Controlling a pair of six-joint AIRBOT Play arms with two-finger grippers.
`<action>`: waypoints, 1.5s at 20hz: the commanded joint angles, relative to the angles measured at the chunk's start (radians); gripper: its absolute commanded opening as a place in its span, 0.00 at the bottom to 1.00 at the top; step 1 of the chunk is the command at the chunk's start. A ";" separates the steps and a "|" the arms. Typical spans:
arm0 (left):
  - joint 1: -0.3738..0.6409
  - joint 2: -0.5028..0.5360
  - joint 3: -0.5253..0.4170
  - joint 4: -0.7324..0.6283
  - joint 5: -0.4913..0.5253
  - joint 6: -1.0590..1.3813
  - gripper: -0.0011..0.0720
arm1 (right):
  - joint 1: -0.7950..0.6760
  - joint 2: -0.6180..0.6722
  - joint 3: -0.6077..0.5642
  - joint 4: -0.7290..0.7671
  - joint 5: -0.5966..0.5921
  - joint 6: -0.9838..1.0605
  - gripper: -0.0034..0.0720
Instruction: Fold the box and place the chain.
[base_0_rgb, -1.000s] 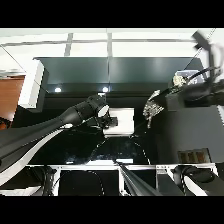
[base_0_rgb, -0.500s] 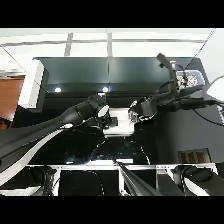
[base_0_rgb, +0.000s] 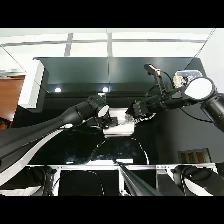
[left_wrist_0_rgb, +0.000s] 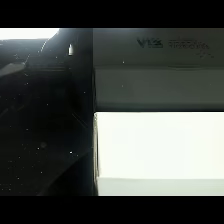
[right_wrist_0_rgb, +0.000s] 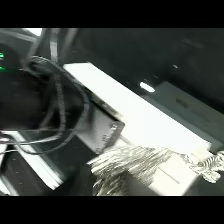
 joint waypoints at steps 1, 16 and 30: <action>0.001 0.000 0.000 0.000 -0.002 0.000 0.05 | -0.018 -0.002 -0.005 -0.079 0.041 0.040 0.70; 0.001 0.000 0.000 0.000 0.000 0.000 0.05 | -0.216 0.122 -0.476 -0.070 -0.423 -1.019 1.00; 0.001 0.000 0.000 0.000 0.000 0.000 0.05 | -0.209 -0.222 -0.332 0.158 -0.365 -1.663 0.99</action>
